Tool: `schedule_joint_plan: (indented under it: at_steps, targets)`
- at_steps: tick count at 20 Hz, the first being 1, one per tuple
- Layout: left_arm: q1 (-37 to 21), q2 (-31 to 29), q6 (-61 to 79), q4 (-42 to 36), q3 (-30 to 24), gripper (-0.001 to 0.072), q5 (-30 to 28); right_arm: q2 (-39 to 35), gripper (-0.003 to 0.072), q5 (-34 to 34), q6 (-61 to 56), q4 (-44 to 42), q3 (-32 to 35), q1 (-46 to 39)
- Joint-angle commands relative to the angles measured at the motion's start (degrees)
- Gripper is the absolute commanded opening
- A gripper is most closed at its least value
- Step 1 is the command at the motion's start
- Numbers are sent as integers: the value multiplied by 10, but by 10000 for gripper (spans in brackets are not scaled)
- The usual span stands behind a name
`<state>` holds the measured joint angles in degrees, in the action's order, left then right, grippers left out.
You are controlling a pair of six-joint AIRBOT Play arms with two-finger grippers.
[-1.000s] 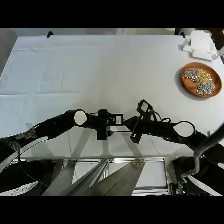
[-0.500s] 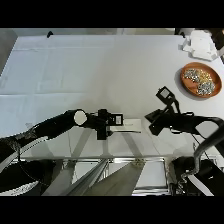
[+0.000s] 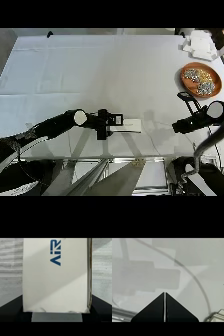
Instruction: Fold the box and place the chain.
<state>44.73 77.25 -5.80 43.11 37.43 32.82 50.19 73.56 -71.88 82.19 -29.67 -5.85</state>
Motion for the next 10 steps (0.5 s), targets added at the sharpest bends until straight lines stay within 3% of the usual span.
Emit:
schedule_joint_plan:
  at_steps: [1,6,7,8,9,10]
  targets:
    - [0,0,0,-5,0,348,11,26,16,21,-19,8,-1,-21]
    - [0,0,0,-20,0,339,39,26,17,-4,-19,-10,-1,-21]
    - [0,0,-2,-24,0,283,39,26,17,-12,-19,-16,-1,-21]
    - [0,-2,-15,-28,0,63,39,26,17,-19,-19,-20,-1,-21]
    - [0,-8,-33,-30,0,5,39,26,17,-25,-19,-23,-1,-21]
    - [-1,-16,-56,-38,0,5,39,26,17,-30,-19,-26,-1,-21]
